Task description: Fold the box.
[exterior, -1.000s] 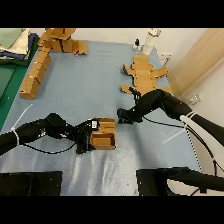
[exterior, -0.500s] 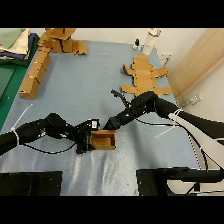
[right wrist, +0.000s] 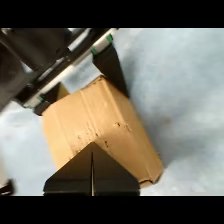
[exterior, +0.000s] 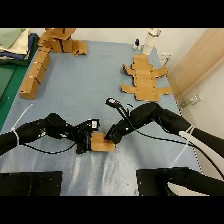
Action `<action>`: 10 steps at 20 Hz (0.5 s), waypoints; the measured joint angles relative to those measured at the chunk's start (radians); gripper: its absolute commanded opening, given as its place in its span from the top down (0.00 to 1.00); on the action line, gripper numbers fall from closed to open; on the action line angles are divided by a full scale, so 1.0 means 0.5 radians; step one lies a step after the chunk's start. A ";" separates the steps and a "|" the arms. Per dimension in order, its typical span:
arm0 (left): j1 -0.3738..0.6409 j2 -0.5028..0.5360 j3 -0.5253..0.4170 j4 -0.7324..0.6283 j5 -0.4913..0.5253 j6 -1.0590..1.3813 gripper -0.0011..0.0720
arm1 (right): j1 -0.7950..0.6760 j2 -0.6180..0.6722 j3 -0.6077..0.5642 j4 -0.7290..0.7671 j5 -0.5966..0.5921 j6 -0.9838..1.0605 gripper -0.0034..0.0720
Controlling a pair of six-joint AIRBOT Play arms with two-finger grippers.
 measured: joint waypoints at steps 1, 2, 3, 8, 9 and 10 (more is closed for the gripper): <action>0.000 0.000 0.000 0.000 0.000 0.000 0.16 | 0.051 0.050 -0.017 -0.072 0.080 0.026 0.95; 0.000 0.000 0.000 0.000 0.000 0.000 0.16 | 0.114 0.100 -0.029 -0.149 0.164 0.050 0.95; 0.000 0.000 0.000 0.000 -0.001 0.000 0.16 | 0.175 0.141 -0.039 -0.221 0.230 0.082 0.95; 0.000 0.000 0.000 0.000 -0.001 0.000 0.16 | 0.543 0.335 -0.098 -0.788 0.483 0.350 0.95; 0.000 0.000 0.000 0.000 0.000 0.000 0.16 | 0.619 0.379 -0.131 -0.911 0.539 0.411 0.95; 0.000 0.000 0.000 0.000 -0.001 0.000 0.16 | 0.699 0.430 -0.179 -1.044 0.613 0.475 0.95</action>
